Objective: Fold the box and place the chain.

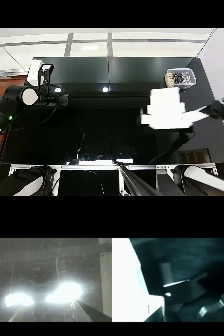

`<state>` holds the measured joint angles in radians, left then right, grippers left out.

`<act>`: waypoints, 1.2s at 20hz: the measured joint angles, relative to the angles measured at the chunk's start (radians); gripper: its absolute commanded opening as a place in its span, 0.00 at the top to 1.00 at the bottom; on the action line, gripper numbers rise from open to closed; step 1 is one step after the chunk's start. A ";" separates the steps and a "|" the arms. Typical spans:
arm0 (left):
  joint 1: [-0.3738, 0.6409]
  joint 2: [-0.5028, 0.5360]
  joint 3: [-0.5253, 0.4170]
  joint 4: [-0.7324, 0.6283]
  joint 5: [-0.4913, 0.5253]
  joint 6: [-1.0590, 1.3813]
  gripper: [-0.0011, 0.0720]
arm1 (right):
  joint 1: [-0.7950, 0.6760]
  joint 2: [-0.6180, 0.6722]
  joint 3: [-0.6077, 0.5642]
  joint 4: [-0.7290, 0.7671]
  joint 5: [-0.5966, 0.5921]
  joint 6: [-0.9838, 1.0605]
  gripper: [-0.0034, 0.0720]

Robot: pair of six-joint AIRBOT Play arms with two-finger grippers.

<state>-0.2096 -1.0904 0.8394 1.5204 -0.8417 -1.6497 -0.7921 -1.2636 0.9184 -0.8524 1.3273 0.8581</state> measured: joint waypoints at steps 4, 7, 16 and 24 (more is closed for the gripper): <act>0.000 0.000 0.000 -0.050 0.003 0.000 0.04 | 0.187 0.236 -0.258 0.262 -0.116 -0.110 0.94; 0.001 -0.004 -0.015 -0.143 0.075 0.030 0.04 | 0.402 0.424 -0.462 0.455 -0.349 -0.186 0.94; 0.084 -0.285 -0.015 -0.988 -0.164 0.665 0.03 | 0.953 0.578 -0.671 0.653 -0.814 -0.228 0.94; 0.031 -0.512 0.089 -1.147 -0.414 1.075 0.04 | 1.046 0.586 -0.682 0.667 -0.893 -0.175 0.94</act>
